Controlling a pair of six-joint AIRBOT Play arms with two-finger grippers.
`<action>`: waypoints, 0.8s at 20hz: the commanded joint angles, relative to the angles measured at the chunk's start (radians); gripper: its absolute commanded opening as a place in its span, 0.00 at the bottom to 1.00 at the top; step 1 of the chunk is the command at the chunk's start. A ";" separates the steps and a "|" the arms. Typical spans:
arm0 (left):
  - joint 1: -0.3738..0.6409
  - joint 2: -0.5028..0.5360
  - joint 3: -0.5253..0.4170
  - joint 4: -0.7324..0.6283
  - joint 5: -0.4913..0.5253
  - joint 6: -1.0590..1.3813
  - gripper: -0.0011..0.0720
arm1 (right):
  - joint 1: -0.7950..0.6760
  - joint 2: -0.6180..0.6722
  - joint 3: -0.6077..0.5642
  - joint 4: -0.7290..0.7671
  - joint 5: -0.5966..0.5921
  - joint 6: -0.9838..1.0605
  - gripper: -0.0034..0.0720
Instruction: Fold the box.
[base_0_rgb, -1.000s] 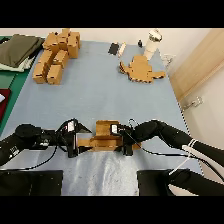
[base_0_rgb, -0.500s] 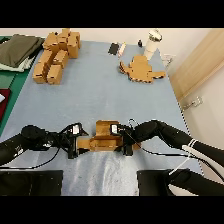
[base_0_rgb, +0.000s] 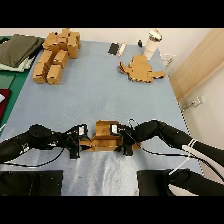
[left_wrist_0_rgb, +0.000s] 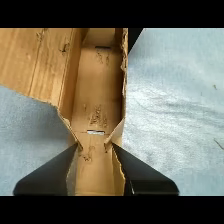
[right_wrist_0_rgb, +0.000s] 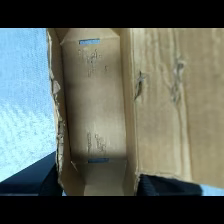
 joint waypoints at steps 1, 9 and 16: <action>-0.004 -0.006 0.003 -0.001 0.030 0.001 0.41 | 0.001 0.000 -0.001 0.000 0.000 0.000 0.72; -0.034 -0.016 0.010 -0.044 0.026 0.019 0.41 | 0.001 0.000 -0.001 0.000 0.000 0.000 0.72; -0.047 -0.017 0.010 -0.062 0.029 0.019 0.18 | 0.001 0.000 -0.001 0.000 0.000 0.000 0.72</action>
